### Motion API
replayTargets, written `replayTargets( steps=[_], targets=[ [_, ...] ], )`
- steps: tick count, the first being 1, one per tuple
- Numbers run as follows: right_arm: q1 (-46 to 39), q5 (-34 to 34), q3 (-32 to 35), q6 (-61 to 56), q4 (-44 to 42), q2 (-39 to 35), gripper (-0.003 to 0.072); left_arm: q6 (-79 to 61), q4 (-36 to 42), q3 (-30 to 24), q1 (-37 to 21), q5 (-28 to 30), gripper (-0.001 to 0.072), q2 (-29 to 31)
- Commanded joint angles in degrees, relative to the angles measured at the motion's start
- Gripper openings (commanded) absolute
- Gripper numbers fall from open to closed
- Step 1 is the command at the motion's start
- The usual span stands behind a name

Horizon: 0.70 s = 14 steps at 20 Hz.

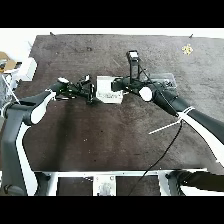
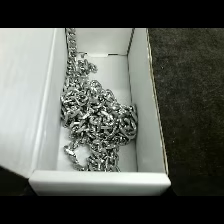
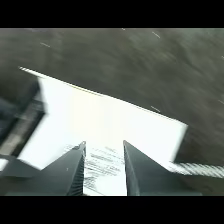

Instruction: Fold the box and place the chain.

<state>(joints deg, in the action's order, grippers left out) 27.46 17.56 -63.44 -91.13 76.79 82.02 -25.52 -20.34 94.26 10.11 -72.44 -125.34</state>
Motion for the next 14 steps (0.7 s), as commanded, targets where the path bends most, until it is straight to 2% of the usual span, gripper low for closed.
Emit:
replayTargets(
  steps=[1,3,6,14],
  targets=[
    [-7.65,6.99,1.33,-2.12,-0.04,0.46,0.0277,-0.02,-0.02,0.02,-0.04,0.02,0.0345,-0.02],
    [-14.27,8.66,2.43,-7.43,-0.07,0.46,0.0277,-0.02,-0.02,0.02,-0.04,0.02,0.0345,-0.02],
    [-20.26,8.57,4.0,-8.11,-1.9,1.36,0.0277,-0.02,-0.02,0.02,-0.04,0.02,0.0345,-0.02],
    [-20.55,-1.97,3.89,-7.72,-12.2,11.3,0.0276,-0.02,-0.02,0.02,-0.04,0.0,0.0345,-0.02]
  ],
)
